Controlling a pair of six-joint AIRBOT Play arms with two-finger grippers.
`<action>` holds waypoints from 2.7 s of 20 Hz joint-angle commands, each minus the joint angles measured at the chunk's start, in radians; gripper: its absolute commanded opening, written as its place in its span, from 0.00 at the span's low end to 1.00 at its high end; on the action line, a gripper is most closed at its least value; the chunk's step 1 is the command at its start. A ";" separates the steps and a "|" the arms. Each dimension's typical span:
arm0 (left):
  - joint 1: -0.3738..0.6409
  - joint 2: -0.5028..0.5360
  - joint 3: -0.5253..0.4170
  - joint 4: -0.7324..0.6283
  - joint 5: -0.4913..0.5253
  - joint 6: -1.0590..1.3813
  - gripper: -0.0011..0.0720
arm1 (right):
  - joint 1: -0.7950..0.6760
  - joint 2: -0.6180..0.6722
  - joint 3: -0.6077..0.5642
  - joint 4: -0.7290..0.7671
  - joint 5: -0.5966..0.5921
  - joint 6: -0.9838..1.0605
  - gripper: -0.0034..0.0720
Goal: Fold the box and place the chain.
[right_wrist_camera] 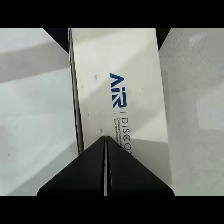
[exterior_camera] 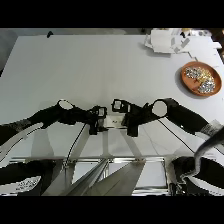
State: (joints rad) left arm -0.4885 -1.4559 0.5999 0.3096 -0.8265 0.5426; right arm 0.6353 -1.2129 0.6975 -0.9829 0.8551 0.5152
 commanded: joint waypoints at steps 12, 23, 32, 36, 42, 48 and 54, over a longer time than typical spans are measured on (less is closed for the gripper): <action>0.001 0.001 0.001 -0.003 0.000 -0.001 0.22 | -0.108 0.266 -0.007 -0.025 -0.037 0.206 0.12; 0.001 0.001 0.001 -0.003 0.000 -0.001 0.22 | -0.595 0.455 -0.166 -0.380 0.356 0.885 0.07; 0.001 0.001 0.001 -0.003 0.000 -0.001 0.22 | -0.595 0.455 -0.171 -0.382 0.360 0.883 0.07; 0.001 0.001 0.001 -0.003 0.000 -0.001 0.22 | -0.595 0.455 -0.171 -0.382 0.360 0.883 0.07; 0.001 0.001 0.001 -0.003 0.000 -0.001 0.22 | -0.595 0.455 -0.171 -0.382 0.360 0.883 0.07; 0.004 0.022 0.001 -0.017 0.013 0.011 0.02 | -0.595 0.455 -0.171 -0.382 0.360 0.883 0.07; 0.050 0.241 0.001 -0.017 0.198 -0.108 0.02 | -0.595 0.455 -0.171 -0.382 0.360 0.883 0.07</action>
State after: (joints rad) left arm -0.4683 -1.3102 0.6003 0.2928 -0.7227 0.5148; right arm 0.0414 -0.7582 0.5278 -1.3651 1.2152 1.3983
